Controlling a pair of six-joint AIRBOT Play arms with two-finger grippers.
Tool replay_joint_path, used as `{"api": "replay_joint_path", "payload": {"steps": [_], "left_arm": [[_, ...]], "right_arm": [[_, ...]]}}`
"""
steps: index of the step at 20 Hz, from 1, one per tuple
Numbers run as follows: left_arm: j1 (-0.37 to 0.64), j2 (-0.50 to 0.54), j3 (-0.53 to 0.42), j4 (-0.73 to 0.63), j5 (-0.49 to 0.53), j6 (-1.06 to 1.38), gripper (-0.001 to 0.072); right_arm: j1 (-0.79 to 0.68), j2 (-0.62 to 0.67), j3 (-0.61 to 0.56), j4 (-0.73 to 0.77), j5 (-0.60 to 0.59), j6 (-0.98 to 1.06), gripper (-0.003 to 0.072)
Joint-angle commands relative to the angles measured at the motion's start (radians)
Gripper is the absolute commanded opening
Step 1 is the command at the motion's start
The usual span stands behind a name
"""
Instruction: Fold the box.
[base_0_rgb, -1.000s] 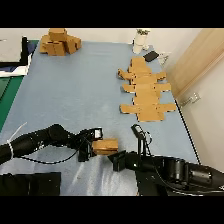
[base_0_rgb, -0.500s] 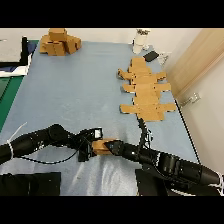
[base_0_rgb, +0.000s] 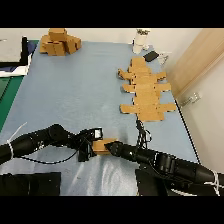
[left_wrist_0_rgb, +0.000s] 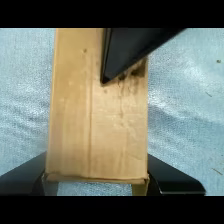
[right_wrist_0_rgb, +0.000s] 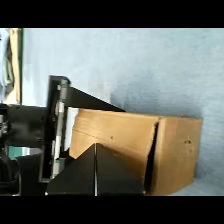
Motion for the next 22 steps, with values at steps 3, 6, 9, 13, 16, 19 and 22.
{"api": "replay_joint_path", "payload": {"steps": [3, 6, 9, 13, 16, 19, 22], "left_arm": [[0.000, 0.000, 0.001, 0.000, 0.000, 0.000, 0.0362], [0.000, 0.000, 0.001, 0.000, 0.000, 0.000, 0.0362], [0.000, 0.000, 0.001, 0.000, 0.000, 0.000, 0.0362], [0.000, 0.000, 0.001, 0.000, 0.000, 0.000, 0.0362], [0.000, 0.000, 0.001, 0.000, 0.000, 0.000, 0.0362], [0.000, 0.000, 0.001, 0.000, 0.000, 0.000, 0.0362], [0.000, 0.000, 0.001, 0.000, 0.000, 0.000, 0.0362]], "right_arm": [[0.032, -0.060, 0.000, 0.000, 0.014, 0.000, 0.0003], [0.034, -0.060, 0.002, -0.010, 0.014, 0.000, 0.0002], [0.034, -0.056, 0.002, -0.029, 0.014, 0.000, 0.0002], [0.034, -0.006, 0.024, -0.074, -0.008, -0.001, 0.0002], [0.034, 0.045, 0.051, -0.087, -0.066, -0.001, 0.0002], [0.034, 0.031, 0.053, -0.085, -0.065, 0.000, 0.0002], [0.037, 0.005, 0.053, -0.085, -0.053, 0.000, 0.0002]]}}
